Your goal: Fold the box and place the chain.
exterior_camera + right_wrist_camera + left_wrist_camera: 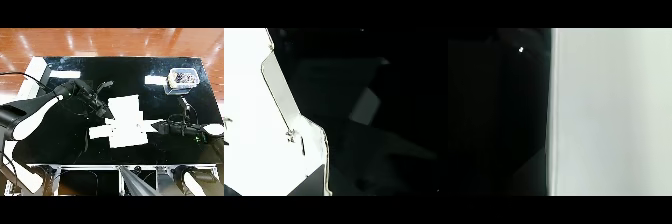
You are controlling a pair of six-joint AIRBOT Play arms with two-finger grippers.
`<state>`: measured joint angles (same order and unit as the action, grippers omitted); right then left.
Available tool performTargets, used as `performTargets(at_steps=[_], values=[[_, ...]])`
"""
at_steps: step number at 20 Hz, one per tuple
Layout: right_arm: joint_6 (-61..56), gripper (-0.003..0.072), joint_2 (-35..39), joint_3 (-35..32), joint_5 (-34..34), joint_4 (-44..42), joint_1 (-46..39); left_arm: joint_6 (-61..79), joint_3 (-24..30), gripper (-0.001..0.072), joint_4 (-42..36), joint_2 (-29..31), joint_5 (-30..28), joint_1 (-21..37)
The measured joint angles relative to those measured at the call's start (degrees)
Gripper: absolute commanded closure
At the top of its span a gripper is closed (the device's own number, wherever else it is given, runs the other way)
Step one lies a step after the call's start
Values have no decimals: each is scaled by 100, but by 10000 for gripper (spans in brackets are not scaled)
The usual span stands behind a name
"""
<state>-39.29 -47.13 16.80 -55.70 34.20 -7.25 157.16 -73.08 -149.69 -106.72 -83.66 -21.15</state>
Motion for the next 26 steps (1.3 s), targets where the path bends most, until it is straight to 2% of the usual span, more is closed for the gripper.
performTargets(at_steps=[6,12,14,19,20,21,22,26], values=[[-651,654,2,2,94,13,487,0,-293,692,619,48,-131,48],[-1113,653,0,2,442,26,1147,-4,-343,693,1189,415,-133,66],[-1189,653,2,0,494,26,1241,-9,-197,693,1279,584,-70,66],[-1244,651,0,0,632,33,1327,214,472,693,1316,1047,520,63],[-1261,516,0,0,649,33,1333,291,575,693,1305,1113,603,63],[-1272,249,2,0,691,46,1333,361,656,693,1342,1172,710,63],[-1281,186,2,2,726,44,1340,417,717,693,1373,1202,809,68],[-1329,186,0,140,686,205,1305,597,822,694,1298,1298,1003,66]])
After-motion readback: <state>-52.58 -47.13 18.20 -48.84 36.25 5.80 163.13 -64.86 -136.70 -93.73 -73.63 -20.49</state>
